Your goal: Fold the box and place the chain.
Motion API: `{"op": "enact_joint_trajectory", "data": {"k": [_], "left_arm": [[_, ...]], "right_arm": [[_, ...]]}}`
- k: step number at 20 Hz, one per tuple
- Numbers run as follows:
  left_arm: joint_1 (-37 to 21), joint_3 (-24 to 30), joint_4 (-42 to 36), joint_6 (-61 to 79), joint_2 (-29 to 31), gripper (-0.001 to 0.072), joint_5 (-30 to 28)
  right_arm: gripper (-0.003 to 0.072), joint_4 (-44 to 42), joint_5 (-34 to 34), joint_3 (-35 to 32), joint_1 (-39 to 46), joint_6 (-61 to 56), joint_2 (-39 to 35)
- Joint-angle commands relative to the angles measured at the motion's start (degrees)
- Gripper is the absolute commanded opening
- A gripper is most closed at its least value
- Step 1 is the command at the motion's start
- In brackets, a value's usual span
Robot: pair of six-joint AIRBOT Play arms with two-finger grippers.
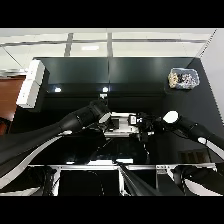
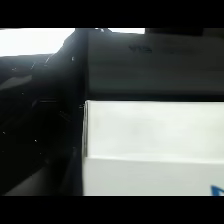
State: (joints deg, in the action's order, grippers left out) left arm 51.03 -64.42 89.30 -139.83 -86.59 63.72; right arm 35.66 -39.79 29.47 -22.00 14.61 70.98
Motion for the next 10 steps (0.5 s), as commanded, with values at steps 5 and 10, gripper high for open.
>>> {"op": "enact_joint_trajectory", "data": {"k": [5, 10], "left_arm": [[-0.3, 0.0, -0.2, 0.2, 0.0, 0.0024, -0.1], [-0.3, 0.0, -0.3, 0.2, 0.0, 0.0025, -0.1]], "right_arm": [[0.0068, 0.0, 0.0, 0.0, 0.0, 0.0, 0.0], [0.0068, -0.1, -0.5, 0.0, 0.0, -0.1, 0.0]]}}
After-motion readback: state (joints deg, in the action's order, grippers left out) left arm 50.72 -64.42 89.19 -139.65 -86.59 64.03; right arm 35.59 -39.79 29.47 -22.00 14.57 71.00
